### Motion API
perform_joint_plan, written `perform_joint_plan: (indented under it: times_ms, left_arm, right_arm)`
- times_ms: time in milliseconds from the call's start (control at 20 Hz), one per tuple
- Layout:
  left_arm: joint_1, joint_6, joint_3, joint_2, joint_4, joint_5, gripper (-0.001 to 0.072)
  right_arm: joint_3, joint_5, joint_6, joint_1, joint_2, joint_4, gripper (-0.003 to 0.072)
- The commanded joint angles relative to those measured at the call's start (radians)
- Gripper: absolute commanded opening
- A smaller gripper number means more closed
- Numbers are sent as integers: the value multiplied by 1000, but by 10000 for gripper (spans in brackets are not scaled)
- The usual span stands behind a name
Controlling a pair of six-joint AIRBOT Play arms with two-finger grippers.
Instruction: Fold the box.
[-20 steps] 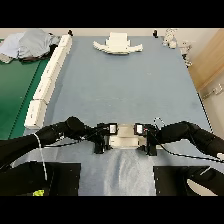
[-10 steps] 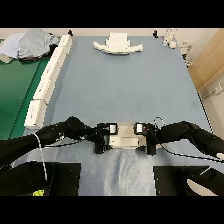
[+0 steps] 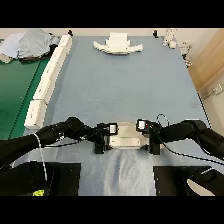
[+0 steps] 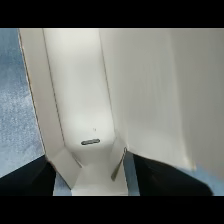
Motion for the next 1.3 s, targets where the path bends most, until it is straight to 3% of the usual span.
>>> perform_joint_plan:
  times_ms: [0,150,250,300,350,500,650,800,1050,1250]
  left_arm:
    - [0,0,0,-1,-1,2,521]
    - [0,0,0,-1,-1,2,520]
    - [0,0,0,-1,-1,2,521]
    - [0,0,0,-1,-1,2,520]
    - [0,0,0,-1,-1,2,520]
    - [0,0,0,-1,-1,2,520]
    - [0,0,0,-1,-1,2,520]
    - [0,0,0,-1,-1,2,520]
    - [0,0,0,-1,-1,2,520]
    - [0,0,0,-1,-1,2,520]
  right_arm:
    - [40,-183,217,0,85,-172,720]
    - [58,-340,433,0,160,-241,715]
    - [63,-436,674,0,196,-192,711]
    - [63,-453,824,0,207,-104,638]
    - [63,-448,929,1,209,24,516]
    - [63,-244,968,29,179,356,262]
    - [74,71,975,78,92,412,262]
    - [144,224,995,69,-45,404,261]
    - [217,248,980,64,-324,386,261]
    - [216,241,933,68,-418,386,261]
